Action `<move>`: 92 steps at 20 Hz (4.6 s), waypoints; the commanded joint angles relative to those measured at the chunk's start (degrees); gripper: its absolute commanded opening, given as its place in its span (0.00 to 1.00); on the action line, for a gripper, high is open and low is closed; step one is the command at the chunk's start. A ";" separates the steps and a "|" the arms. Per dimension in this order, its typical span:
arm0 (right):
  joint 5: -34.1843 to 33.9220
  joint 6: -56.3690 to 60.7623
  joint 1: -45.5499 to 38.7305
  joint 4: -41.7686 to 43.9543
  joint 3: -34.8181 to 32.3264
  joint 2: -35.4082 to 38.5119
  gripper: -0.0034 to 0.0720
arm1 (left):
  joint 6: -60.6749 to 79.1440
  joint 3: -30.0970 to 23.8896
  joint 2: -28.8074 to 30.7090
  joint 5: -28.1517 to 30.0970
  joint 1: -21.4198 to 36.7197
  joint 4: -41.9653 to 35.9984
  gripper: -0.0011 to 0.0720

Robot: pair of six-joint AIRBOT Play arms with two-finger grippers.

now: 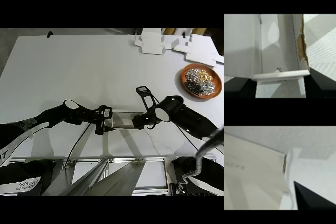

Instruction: Fold the box and place the chain.

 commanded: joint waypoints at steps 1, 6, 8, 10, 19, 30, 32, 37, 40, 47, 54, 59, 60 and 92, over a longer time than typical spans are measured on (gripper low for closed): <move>5.53 -6.54 -0.81 0.33 1.60 7.19 0.77 | -0.07 0.02 0.04 0.02 0.02 -0.02 0.25; 9.33 -18.14 -13.75 0.33 16.59 10.16 0.59 | -0.07 0.02 0.04 0.02 0.02 -0.02 0.25; 4.87 -22.12 -19.50 -1.88 21.44 9.94 0.56 | -0.07 0.02 0.04 0.02 0.02 -0.02 0.25; 3.72 -24.61 -25.88 -2.10 25.33 7.82 0.55 | -0.07 0.02 0.04 0.02 0.02 0.00 0.25; 2.86 -27.17 -50.75 -1.92 38.29 -17.22 0.47 | -0.07 0.02 0.04 0.02 0.02 -0.02 0.25; 4.42 -28.63 -58.99 -1.88 38.40 -31.32 0.40 | -0.07 0.02 0.04 0.02 0.02 -0.02 0.25; 4.61 -28.63 -58.99 -1.86 38.40 -32.76 0.40 | -0.07 0.02 0.04 0.02 0.02 -0.02 0.25; 3.76 -28.65 -58.99 -1.73 38.40 -34.45 0.40 | -0.07 0.02 0.04 0.02 0.02 -0.02 0.25; 3.78 -28.61 -58.99 -1.60 38.40 -35.28 0.39 | -0.07 0.02 0.04 0.02 0.02 -0.02 0.25; 3.74 -28.00 -58.99 -1.46 38.40 -36.33 0.12 | -0.04 0.02 0.04 0.02 0.02 -0.02 0.25; 8.79 -29.73 -58.99 -1.49 38.40 -26.51 0.07 | -0.07 0.02 0.04 0.02 0.02 -0.02 0.25; 17.27 -30.71 -58.97 0.02 38.40 -11.58 0.07 | -0.07 0.02 0.04 0.02 0.02 -0.02 0.25; 18.45 -31.23 -58.99 2.03 38.38 -8.33 0.07 | -0.07 0.02 0.04 0.02 0.02 -0.02 0.25; 3.85 -14.84 -2.14 13.60 13.66 24.22 0.07 | -0.07 0.02 0.04 0.02 0.02 -0.02 0.25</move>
